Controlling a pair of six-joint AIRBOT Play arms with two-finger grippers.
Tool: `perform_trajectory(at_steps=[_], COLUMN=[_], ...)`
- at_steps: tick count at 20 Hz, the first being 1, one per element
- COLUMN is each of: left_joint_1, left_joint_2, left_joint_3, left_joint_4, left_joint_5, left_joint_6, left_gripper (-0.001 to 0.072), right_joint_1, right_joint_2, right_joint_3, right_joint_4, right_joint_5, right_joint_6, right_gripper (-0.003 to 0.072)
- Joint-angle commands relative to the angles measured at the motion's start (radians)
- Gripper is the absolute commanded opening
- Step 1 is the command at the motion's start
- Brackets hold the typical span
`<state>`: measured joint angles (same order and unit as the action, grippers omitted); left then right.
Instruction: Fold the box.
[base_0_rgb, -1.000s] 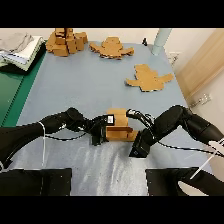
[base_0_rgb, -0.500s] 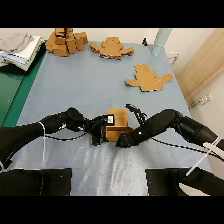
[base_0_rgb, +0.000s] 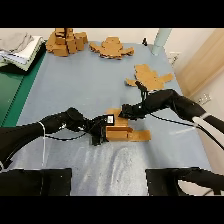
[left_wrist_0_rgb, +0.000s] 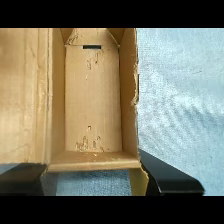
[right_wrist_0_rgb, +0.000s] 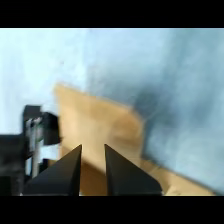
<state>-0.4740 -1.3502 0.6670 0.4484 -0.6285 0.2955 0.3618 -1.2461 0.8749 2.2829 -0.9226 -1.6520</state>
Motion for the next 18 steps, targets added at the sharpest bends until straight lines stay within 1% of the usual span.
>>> perform_trajectory(at_steps=[1, 2, 5, 11, 14, 16, 18], left_joint_1=[0.0, 0.0, 0.0, 0.0, 0.0, 0.0, 0.0], left_joint_2=[0.001, 0.001, 0.001, 0.001, 0.001, 0.001, 0.001], left_joint_3=[0.001, 0.001, 0.001, 0.001, 0.001, 0.001, 0.001], left_joint_4=[0.0, 0.0, 0.0, 0.0, 0.0, 0.0, 0.0], left_joint_5=[0.0, 0.0, 0.0, 0.0, 0.0, -0.001, 0.0], left_joint_6=[0.0, 0.0, 0.0, 0.0, 0.0, 0.0, 0.0], left_gripper=[0.0409, 0.041, 0.0409, 0.0409, 0.0409, 0.0409, 0.0409], right_joint_1=[-0.022, -0.012, 0.01, 0.006, -0.009, -0.015, -0.014], right_joint_2=[-0.137, -0.169, -0.212, -0.195, -0.118, -0.029, 0.053], right_joint_3=[0.039, 0.039, 0.039, 0.045, 0.068, 0.075, 0.071], right_joint_4=[0.003, 0.002, 0.0, -0.009, -0.043, -0.087, -0.13], right_joint_5=[-0.041, -0.054, -0.054, -0.056, -0.062, -0.074, -0.138], right_joint_6=[-0.092, -0.121, -0.176, -0.227, -0.269, -0.302, -0.351], right_gripper=[0.019, 0.0149, 0.0149, 0.015, 0.015, 0.015, 0.015])
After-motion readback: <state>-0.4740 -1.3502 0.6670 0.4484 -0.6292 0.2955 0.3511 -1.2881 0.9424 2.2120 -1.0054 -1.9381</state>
